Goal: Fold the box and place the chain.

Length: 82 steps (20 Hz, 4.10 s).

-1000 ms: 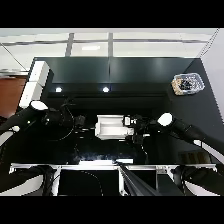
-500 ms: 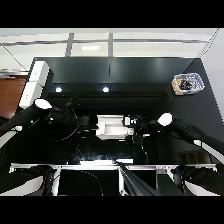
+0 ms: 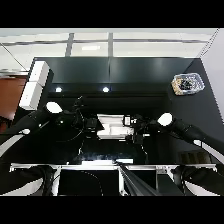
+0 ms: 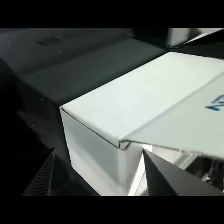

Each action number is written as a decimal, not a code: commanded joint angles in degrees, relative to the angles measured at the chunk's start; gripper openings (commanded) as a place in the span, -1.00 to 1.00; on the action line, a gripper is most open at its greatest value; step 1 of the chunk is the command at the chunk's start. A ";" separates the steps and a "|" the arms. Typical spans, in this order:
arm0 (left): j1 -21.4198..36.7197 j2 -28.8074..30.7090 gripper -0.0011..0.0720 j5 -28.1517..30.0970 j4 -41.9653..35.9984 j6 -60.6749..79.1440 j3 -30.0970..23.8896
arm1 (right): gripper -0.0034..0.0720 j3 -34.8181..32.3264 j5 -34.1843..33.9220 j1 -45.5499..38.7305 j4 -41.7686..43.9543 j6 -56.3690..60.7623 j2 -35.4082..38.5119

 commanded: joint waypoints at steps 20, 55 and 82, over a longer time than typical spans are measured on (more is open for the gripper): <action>-25.68 -7.56 0.09 -11.04 48.33 -59.56 19.71 | 0.19 -0.04 0.02 0.00 -0.07 -0.02 0.00; -25.68 -8.52 -0.57 -6.43 48.02 -65.09 20.35 | 0.19 -0.04 0.02 0.00 -0.04 -0.02 0.00; -25.77 -9.79 -0.90 -9.62 50.62 -60.74 22.43 | 0.78 -0.04 4.07 0.00 -12.81 10.25 8.35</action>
